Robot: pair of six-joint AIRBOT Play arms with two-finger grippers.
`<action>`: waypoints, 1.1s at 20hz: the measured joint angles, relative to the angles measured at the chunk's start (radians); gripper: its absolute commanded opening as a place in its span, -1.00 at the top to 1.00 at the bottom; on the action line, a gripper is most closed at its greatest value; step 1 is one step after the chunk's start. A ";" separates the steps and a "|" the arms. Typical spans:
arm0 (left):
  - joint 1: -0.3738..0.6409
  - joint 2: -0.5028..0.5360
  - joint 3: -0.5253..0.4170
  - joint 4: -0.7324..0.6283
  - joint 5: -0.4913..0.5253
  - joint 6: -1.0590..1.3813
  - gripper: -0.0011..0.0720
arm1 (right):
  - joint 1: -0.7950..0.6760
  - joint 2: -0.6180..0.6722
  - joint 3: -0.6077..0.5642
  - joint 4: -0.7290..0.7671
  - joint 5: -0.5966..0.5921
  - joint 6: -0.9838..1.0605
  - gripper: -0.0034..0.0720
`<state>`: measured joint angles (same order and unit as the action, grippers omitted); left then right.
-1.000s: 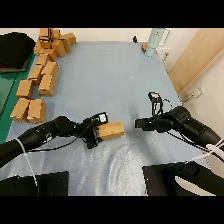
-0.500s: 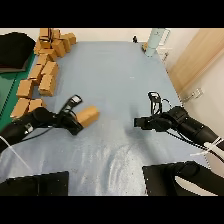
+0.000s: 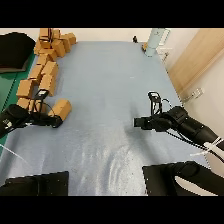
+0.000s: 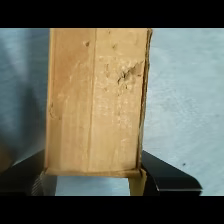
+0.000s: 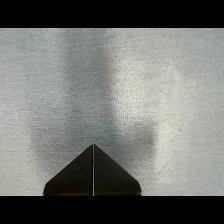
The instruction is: Fold the box.
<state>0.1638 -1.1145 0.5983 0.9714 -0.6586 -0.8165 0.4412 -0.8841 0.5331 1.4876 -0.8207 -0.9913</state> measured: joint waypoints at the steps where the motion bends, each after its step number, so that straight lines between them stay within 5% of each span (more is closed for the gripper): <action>1: 0.019 0.000 0.000 0.006 -0.005 -0.004 -0.27 | 0.000 0.000 0.000 0.000 0.000 0.000 0.89; 12: 0.198 0.000 0.000 0.068 -0.011 -0.060 -0.27 | 0.000 0.000 0.000 0.000 0.001 0.000 0.90; 22: 0.222 0.000 0.000 0.064 -0.021 -0.064 -0.27 | 0.000 0.000 0.000 0.009 0.001 0.000 0.89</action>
